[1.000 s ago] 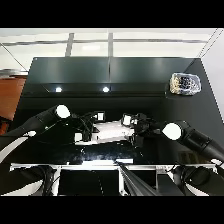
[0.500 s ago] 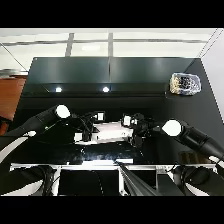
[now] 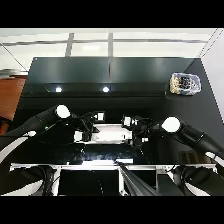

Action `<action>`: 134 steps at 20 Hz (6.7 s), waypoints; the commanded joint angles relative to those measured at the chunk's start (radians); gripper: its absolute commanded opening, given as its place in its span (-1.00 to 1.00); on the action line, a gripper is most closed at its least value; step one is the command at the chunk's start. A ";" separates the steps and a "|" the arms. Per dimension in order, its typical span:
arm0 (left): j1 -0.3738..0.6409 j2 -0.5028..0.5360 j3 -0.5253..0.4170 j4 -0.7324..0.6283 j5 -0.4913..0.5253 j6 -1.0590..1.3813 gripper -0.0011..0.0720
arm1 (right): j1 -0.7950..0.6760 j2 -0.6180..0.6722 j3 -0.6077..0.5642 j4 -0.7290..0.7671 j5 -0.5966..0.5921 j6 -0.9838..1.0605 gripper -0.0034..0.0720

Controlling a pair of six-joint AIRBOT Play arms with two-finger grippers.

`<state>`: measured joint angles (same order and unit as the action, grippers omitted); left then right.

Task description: Fold the box and place the chain.

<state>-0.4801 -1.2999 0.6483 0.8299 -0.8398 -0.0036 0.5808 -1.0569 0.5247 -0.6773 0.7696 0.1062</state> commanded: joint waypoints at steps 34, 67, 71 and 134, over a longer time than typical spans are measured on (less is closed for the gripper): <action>0.000 -0.001 0.001 -0.001 -0.001 -0.001 -0.90 | 0.001 -0.153 -0.038 0.138 -0.041 -0.196 0.91; 0.000 -0.001 0.001 -0.004 -0.003 -0.001 -0.90 | 0.044 -0.156 -0.037 0.093 -0.091 -0.148 0.63; 0.000 -0.001 0.001 -0.003 -0.006 -0.001 -0.90 | 0.044 -0.156 -0.037 0.089 -0.090 -0.148 0.63; 0.006 0.076 0.002 0.029 0.001 -0.109 0.80 | 0.044 -0.158 -0.042 0.003 -0.104 -0.074 0.33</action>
<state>-0.4782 -1.2625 0.6491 0.8364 -0.8387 -0.0669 0.6258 -1.2144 0.4828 -0.6739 0.6651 0.0326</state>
